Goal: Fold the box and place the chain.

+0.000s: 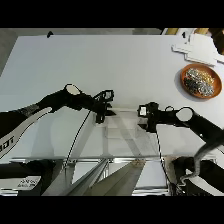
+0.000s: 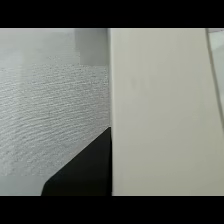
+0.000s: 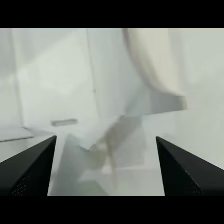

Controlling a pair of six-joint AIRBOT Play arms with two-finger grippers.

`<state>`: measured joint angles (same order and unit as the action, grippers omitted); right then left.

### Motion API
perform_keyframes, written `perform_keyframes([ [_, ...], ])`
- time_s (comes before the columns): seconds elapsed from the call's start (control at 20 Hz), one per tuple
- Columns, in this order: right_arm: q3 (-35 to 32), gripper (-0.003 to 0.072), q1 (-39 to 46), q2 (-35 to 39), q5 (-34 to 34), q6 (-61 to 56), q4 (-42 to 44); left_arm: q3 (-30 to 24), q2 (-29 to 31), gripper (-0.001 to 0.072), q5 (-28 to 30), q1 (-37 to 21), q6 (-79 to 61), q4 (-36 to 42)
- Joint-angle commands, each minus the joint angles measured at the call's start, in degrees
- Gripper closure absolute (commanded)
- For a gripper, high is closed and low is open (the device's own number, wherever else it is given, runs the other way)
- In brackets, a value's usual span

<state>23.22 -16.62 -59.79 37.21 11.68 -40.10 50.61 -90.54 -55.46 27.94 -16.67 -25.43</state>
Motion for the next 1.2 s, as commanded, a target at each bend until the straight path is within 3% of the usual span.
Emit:
perform_keyframes([
  [0.0, 0.0, -0.0011, 2.8, -1.8, 5.4, 15.3, 12.4, 0.0, 0.0, 0.0699, 0.4, 0.0, 0.1, 0.1],
  [0.1, 0.0, -0.0011, 2.8, -3.2, 5.7, 16.9, 14.1, 0.0, 0.0, 0.0699, 0.4, 0.0, 0.1, 0.1],
  [0.25, -0.5, -0.0011, 3.2, -1.6, 5.4, 13.9, 8.7, 0.0, 0.0, 0.0699, 0.4, 0.0, 0.1, 0.1],
  [0.35, -2.9, -0.001, 3.2, 2.6, 5.1, 8.7, 3.1, 0.0, 0.0, 0.0699, 0.4, 0.0, 0.1, 0.1],
  [0.55, -10.9, -0.0017, 3.1, 14.5, 3.2, 7.5, 2.3, 0.0, 0.0, 0.0699, 0.4, 0.0, 0.1, 0.1],
  [0.8, -12.9, -0.0018, -2.6, 28.3, 2.5, -7.0, -3.0, 0.0, 0.0, 0.0699, 0.4, 0.0, 0.1, 0.1],
  [1.15, -13.2, -0.0017, -19.8, 25.6, -6.2, -11.9, -8.2, 0.0, 0.0, 0.0699, 0.4, 0.0, 0.1, 0.1],
])
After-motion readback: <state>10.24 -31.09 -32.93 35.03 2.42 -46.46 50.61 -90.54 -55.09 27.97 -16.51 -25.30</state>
